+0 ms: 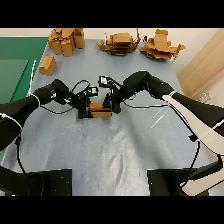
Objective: Fold the box.
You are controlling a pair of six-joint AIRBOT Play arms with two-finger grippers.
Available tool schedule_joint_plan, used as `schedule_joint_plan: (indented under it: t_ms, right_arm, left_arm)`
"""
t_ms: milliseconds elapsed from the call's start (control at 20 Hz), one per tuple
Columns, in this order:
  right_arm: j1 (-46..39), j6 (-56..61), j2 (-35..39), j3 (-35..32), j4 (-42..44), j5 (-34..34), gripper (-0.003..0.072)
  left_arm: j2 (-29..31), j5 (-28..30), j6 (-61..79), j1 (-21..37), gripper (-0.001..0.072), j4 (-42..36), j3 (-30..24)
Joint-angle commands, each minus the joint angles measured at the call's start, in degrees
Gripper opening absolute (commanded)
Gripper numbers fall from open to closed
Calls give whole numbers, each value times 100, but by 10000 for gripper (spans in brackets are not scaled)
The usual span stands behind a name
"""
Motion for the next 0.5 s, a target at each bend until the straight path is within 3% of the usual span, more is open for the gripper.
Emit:
schedule_joint_plan:
  t_ms: [0, 450]
  right_arm:
    - [7, 7, -59, -2, 4, 76, 110]
    - [107, 7, -245, -2, -2, 4, 110]
  left_arm:
    - [0, 9, 2, 7, 364, 0, 0]
    - [0, 13, 2, 7, 364, 2, 0]
